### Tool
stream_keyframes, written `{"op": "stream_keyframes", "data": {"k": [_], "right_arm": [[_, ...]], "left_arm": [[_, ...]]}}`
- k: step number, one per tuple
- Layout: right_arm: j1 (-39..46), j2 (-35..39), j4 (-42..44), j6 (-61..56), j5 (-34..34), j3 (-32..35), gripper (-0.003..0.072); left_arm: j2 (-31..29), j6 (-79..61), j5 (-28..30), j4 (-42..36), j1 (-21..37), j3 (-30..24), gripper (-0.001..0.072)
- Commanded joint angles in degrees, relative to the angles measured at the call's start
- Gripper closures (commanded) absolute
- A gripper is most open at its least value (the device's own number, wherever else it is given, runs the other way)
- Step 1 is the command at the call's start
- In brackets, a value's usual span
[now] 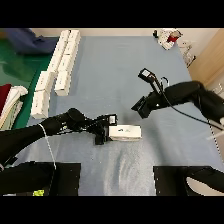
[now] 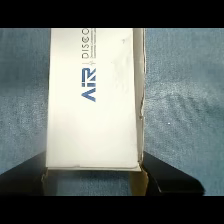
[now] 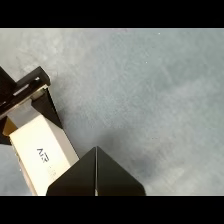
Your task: Fold the box.
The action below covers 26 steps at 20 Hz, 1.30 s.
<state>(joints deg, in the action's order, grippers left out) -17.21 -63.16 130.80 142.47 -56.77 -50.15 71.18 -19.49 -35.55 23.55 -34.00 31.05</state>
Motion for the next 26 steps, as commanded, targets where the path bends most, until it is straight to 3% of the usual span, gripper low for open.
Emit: {"op": "stream_keyframes", "data": {"k": [1, 6, 26], "right_arm": [[7.89, -10.21, 2.47, 7.23, -14.49, -9.01, 0.0682], [13.25, -13.97, 0.37, 6.05, -13.99, -9.57, 0.0666], [13.31, -13.97, 0.13, 4.44, -13.62, -9.60, 0.0666]], "left_arm": [[0.00, 0.00, 0.02, 0.02, 0.04, 0.02, 0.0250], [0.00, 0.00, 0.00, 0.02, 0.04, 0.02, 0.0250], [-0.35, 0.04, -0.15, 0.02, 0.07, 0.15, 0.0251]]}}
